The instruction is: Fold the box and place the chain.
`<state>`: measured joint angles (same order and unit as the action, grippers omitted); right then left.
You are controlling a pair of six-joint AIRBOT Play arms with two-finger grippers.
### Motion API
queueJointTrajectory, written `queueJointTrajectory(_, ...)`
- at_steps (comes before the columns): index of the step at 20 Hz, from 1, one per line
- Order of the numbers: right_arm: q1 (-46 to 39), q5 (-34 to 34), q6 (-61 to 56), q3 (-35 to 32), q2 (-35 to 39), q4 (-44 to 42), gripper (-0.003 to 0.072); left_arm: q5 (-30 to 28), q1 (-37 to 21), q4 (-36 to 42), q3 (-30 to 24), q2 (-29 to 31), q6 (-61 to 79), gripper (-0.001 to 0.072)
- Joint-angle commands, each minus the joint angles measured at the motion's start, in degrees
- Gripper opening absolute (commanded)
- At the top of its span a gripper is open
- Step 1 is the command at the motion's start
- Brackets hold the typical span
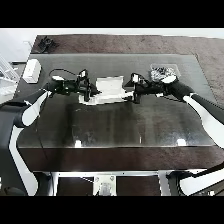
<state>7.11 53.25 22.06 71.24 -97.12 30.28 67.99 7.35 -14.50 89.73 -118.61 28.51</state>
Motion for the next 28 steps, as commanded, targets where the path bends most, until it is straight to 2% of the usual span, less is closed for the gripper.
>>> queueJointTrajectory(1, -0.5, 5.4, -3.1, 4.5, -3.6, 3.0, 0.072, 0.0, 0.0, 0.0, 0.0, 0.0, 0.0, 0.002)
queueJointTrajectory(6, -1.6, 7.6, -4.8, 9.5, -6.6, 4.8, 0.072, 0.0, 0.0, 0.0, 0.0, 0.0, 0.0, 0.002)
queueJointTrajectory(14, -1.7, 15.9, -7.5, 17.8, -13.0, 4.8, 0.072, 0.0, 0.0, 0.0, 0.0, 0.0, 0.0, 0.002)
queueJointTrajectory(20, -1.2, 22.0, -9.1, 18.6, -14.3, 4.8, 0.072, 0.0, 0.0, 0.0, 0.0, 0.0, 0.0, 0.002)
queueJointTrajectory(25, 0.3, 21.5, -10.0, 18.6, -14.6, 4.9, 0.072, 0.0, 0.0, 0.0, 0.0, 0.0, 0.0, 0.002)
queueJointTrajectory(28, 1.0, 17.2, -10.6, 18.6, -15.4, 4.9, 0.072, 0.0, 0.0, 0.0, 0.0, 0.0, 0.0, 0.002)
